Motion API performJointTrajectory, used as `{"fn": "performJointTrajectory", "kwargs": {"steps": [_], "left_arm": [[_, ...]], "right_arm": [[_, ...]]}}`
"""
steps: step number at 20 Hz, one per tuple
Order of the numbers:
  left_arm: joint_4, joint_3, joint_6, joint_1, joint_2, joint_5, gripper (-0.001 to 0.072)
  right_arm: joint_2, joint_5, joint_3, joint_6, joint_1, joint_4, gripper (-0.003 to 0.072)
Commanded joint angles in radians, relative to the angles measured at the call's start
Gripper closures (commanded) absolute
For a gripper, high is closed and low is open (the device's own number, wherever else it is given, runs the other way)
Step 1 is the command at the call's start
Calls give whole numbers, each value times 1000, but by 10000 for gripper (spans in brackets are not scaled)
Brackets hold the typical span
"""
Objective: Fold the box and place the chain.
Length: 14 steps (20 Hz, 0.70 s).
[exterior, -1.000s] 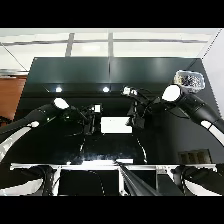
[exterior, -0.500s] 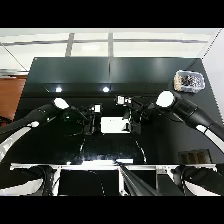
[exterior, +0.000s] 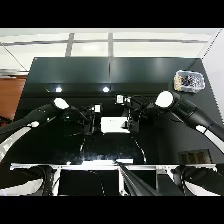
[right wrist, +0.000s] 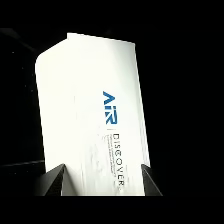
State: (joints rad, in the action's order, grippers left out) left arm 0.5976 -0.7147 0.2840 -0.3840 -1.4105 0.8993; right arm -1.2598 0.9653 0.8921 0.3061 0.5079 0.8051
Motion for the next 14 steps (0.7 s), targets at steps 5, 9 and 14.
{"fn": "performJointTrajectory", "kwargs": {"steps": [5,9,14], "left_arm": [[0,0,0,-1,-1,0,432],[0,0,0,-1,-1,0,431],[0,0,0,-1,-1,0,431]], "right_arm": [[3,-27,18,11,1,0,250],[3,-29,18,16,0,0,277],[2,-51,18,49,1,0,509]]}}
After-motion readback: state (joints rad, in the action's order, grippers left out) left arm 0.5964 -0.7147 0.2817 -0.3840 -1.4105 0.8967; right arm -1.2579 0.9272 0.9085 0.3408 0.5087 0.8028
